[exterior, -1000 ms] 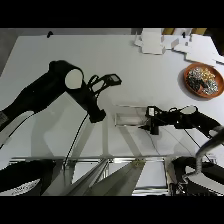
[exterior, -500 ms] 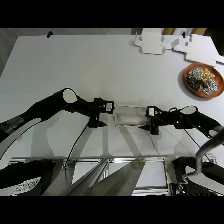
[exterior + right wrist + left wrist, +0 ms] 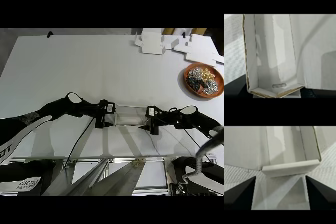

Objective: Fold the box and place the chain.

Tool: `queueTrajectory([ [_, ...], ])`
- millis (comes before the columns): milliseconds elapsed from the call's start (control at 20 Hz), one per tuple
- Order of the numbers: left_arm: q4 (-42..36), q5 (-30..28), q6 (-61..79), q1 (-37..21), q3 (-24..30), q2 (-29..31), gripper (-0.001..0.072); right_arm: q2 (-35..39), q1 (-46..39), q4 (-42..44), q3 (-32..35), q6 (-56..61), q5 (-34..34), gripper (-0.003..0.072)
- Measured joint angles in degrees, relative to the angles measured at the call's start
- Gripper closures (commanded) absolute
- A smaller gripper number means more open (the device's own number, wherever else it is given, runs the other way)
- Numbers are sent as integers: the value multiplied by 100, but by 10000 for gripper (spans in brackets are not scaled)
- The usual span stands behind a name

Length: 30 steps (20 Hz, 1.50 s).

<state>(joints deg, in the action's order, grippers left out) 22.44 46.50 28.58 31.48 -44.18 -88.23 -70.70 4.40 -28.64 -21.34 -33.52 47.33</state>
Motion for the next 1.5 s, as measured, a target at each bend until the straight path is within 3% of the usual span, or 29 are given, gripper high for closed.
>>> queueTrajectory([
  [550, -638, 162, 560, 120, 2, -188, 12, 4, -2, -24, -2, -7, 11, 214],
  [1100, -531, 710, 341, -114, 15, -195, 12, 2, 0, 7, 0, 4, -9, 214],
  [1500, -549, 494, 122, 26, 9, -195, 12, 2, 0, 2, 0, 2, -4, 214],
])
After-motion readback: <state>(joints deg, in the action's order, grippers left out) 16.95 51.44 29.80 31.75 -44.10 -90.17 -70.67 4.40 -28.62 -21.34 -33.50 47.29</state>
